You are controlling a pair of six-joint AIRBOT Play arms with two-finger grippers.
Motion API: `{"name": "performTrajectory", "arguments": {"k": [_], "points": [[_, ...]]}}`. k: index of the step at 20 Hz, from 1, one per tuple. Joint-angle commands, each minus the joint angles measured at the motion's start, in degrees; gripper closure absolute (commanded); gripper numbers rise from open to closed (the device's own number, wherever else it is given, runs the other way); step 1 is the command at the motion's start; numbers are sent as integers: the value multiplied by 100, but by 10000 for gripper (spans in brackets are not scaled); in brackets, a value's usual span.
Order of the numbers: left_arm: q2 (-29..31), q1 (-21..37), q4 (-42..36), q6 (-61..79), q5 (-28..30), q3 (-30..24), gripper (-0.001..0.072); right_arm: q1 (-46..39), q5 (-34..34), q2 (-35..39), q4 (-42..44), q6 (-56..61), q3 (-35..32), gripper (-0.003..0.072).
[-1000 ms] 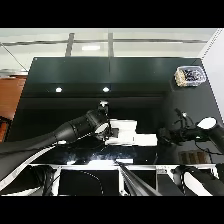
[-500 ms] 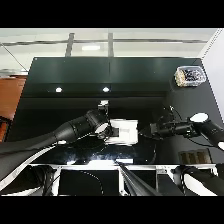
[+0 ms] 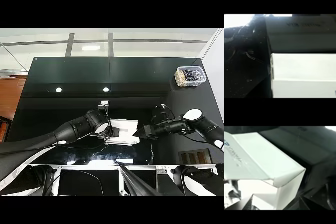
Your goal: Fold the box and place the chain.
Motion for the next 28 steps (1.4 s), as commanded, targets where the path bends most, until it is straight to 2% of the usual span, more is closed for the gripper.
{"name": "performTrajectory", "arguments": {"k": [1,2,3,4,10,16,17,18,21,22,28], "points": [[-4,2,4,2,2,0,679,579,-570,7,-269,629,22,105],[-4,2,4,2,2,0,678,702,-592,7,-420,817,70,159],[-4,2,4,2,2,0,678,835,-651,13,-647,1062,144,160],[-4,2,4,2,9,0,678,1001,-734,13,-1010,1401,269,215],[-7,9,11,9,162,0,678,2122,-970,11,-3547,4175,1113,217],[-7,37,92,2,90,0,680,3167,-920,-57,-5034,6227,1609,218],[-7,37,122,2,68,0,680,3316,-861,-136,-5143,6422,1676,219],[-7,37,144,2,52,0,680,3438,-693,-249,-5270,6640,1773,277],[-7,39,170,-24,-2,0,680,3595,-162,-566,-5534,7117,2059,294],[-7,39,170,-24,0,2,680,3620,-127,-621,-5515,7130,2100,359],[-7,42,208,-22,2,2,680,3661,-234,-876,-5246,7331,2107,360]]}}
